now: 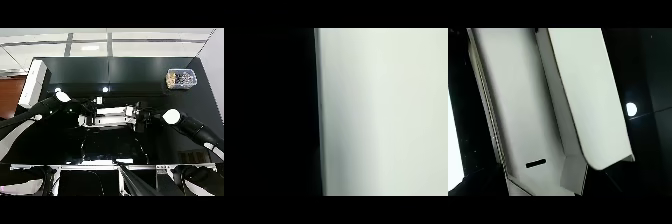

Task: Fold the box and place the chain.

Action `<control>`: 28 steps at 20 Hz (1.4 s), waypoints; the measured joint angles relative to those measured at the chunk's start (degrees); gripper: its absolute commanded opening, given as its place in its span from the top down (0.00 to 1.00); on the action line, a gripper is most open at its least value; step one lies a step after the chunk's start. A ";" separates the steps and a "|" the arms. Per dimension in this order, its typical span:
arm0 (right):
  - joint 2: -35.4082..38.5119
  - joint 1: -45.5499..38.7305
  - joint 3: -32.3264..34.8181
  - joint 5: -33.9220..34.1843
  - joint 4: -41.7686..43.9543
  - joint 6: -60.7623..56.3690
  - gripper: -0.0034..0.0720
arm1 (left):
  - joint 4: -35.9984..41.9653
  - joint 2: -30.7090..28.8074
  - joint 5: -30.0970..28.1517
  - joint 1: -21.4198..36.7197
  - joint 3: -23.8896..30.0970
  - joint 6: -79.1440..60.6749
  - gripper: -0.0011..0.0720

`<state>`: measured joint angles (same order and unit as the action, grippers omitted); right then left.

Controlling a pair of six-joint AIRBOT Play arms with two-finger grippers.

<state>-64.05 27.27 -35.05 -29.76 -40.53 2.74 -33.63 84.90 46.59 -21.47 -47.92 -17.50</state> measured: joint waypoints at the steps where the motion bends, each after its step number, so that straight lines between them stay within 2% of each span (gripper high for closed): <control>1: -0.07 -0.26 -0.42 -0.24 0.02 0.79 0.01 | 0.00 0.00 0.00 0.00 0.00 0.00 0.95; 6: -1.68 -2.80 -1.29 -2.38 1.68 4.13 0.01 | 0.00 0.00 -0.04 0.00 0.00 0.00 0.95; 13: -8.20 -7.34 -1.95 -9.07 15.58 18.75 0.01 | 0.02 0.02 -0.04 0.00 0.00 -0.02 0.95; 17: -11.43 -7.80 -2.03 -11.52 19.54 22.34 0.01 | 0.02 0.02 0.00 0.00 0.00 -0.07 0.95; 22: -14.10 -7.93 -3.45 -12.39 20.04 22.34 0.01 | 0.02 0.02 -0.04 0.00 0.00 -0.07 0.95; 28: -16.37 -6.23 -5.86 -12.00 14.43 17.31 0.01 | 0.02 0.04 -0.09 0.00 0.00 -0.04 0.95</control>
<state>-80.42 21.04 -40.91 -41.76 -26.11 20.05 -33.61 84.95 46.50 -21.47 -47.92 -17.54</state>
